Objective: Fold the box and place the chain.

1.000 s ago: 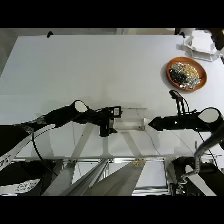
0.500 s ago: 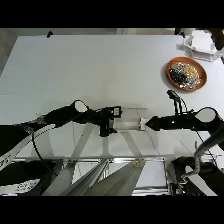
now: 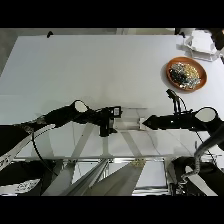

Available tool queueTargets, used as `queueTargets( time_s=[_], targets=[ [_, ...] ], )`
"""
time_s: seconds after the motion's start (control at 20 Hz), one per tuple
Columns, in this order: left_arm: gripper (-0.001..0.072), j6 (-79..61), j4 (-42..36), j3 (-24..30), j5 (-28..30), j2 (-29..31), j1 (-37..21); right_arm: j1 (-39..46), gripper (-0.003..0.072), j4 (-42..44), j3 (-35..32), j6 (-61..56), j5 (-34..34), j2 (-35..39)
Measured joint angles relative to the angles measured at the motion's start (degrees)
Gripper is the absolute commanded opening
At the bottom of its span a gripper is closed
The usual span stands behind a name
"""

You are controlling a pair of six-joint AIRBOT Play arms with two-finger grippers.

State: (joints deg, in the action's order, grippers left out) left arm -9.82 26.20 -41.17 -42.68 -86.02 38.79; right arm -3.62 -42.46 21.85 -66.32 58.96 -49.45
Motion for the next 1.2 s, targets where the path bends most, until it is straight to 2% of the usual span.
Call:
queueTargets(
  time_s=[0.3,0.65,1.2],
  targets=[
    [0.0435,0.0,-0.02,0.0,0.0,0.0,0.0,-5.79,0.0459,-4.15,2.23,-4.98,-3.13,0.0],
    [0.0435,-0.02,0.0,0.0,0.0,0.0,-0.02,-13.03,0.046,-16.24,6.08,-16.04,-4.35,-0.7],
    [0.0435,0.0,-0.02,0.0,0.0,0.0,0.0,-20.83,0.0459,-19.02,7.17,-26.93,-9.44,-4.07]
  ],
)
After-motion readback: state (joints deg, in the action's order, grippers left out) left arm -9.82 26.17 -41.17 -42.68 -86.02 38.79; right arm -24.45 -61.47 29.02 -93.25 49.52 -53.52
